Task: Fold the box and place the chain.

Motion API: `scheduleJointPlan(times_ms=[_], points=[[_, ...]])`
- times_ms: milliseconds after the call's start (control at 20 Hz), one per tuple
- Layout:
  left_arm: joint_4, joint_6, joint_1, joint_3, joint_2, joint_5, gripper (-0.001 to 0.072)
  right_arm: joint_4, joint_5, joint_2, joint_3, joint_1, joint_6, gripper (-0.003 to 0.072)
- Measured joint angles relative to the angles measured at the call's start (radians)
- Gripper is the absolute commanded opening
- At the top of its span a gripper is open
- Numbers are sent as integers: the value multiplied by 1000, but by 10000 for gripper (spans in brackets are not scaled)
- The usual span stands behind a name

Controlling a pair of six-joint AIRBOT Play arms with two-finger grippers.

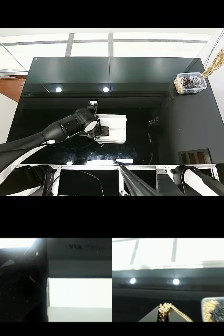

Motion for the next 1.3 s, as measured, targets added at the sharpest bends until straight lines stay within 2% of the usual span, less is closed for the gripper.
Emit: scheduleJointPlan(times_ms=[150,300,650,950,1150,1300], points=[[0,0,0,0,0,0,30,-74,39,95,-31,128,-9,32],[0,0,0,0,0,0,30,-130,71,179,-113,277,-9,32],[0,0,0,0,0,1,30,-40,105,241,-411,558,-9,31],[1,0,0,0,0,4,30,87,-28,237,-632,750,-13,32],[1,0,0,0,0,5,30,140,-161,183,-684,885,-18,32],[1,0,0,0,0,5,30,126,-230,114,-700,946,-20,32]])
